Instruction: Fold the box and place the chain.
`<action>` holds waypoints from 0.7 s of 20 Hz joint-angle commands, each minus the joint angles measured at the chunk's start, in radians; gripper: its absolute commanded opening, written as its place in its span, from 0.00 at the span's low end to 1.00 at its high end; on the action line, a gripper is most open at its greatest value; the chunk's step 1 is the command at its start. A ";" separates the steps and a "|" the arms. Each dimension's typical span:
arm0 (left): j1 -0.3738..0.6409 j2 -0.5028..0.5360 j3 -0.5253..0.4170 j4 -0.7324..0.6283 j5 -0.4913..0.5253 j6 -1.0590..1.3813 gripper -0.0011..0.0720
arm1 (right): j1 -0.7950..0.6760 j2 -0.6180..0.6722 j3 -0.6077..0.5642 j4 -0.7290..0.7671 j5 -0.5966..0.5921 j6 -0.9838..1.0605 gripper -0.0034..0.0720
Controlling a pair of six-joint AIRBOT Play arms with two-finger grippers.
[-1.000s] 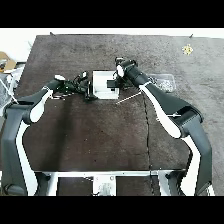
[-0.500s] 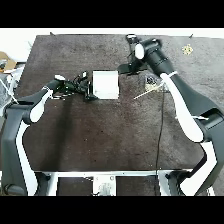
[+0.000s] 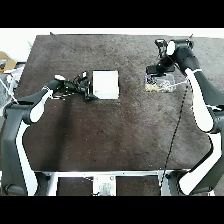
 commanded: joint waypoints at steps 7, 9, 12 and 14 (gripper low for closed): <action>0.001 0.000 0.000 0.000 0.000 0.000 0.48 | -0.052 -0.082 -0.004 0.084 -0.001 -0.121 0.32; 0.001 0.000 0.000 0.000 0.000 0.000 0.48 | -0.053 -0.082 -0.003 0.068 0.013 -0.121 0.32; 0.001 0.000 0.000 0.000 0.000 0.000 0.49 | -0.059 -0.082 -0.003 0.054 0.011 -0.120 0.32; 0.001 0.000 0.000 0.001 0.000 0.000 0.48 | -0.060 -0.082 -0.003 0.053 0.014 -0.121 0.32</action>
